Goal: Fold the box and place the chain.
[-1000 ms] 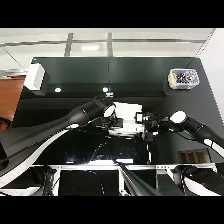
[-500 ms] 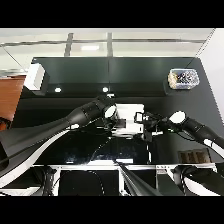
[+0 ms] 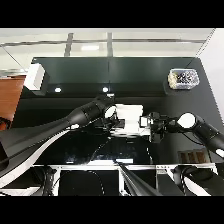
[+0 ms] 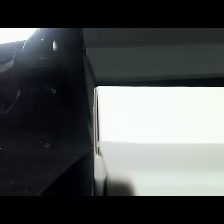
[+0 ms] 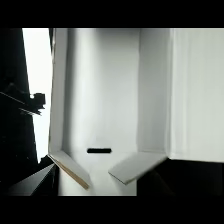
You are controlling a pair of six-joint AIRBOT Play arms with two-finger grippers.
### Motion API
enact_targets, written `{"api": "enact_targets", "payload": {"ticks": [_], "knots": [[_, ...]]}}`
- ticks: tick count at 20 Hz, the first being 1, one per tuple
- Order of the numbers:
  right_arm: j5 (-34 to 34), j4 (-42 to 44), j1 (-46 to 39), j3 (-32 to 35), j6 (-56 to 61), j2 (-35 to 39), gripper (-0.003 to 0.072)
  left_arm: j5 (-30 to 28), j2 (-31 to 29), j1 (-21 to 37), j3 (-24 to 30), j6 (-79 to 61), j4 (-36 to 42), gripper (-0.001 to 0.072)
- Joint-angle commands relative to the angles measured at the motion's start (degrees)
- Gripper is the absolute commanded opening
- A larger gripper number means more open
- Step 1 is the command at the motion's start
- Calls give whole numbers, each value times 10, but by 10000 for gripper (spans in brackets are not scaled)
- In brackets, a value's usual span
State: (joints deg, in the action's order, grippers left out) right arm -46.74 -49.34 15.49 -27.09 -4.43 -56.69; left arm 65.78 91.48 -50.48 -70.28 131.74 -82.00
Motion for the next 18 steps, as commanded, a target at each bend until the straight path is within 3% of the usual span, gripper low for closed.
{"api": "enact_targets", "payload": {"ticks": [1,7,8,9,11,12,13,18], "knots": [[7,-19,-2,0,-7,13,679,5,0,0,0,-2,0,27],[4,2,0,0,-32,-3,670,5,0,0,0,-2,0,27],[5,13,1,0,-38,-4,587,5,0,0,0,-2,0,27],[5,23,3,0,-38,-4,426,5,0,0,0,-2,0,27],[5,46,3,0,-38,-4,379,5,0,0,0,-2,0,27],[1,57,3,0,-38,-4,165,5,0,0,0,-2,0,27],[-4,68,3,0,-38,-4,123,5,0,0,0,-2,0,27],[-10,147,3,9,-37,-14,125,5,0,0,0,-2,0,27]]}}
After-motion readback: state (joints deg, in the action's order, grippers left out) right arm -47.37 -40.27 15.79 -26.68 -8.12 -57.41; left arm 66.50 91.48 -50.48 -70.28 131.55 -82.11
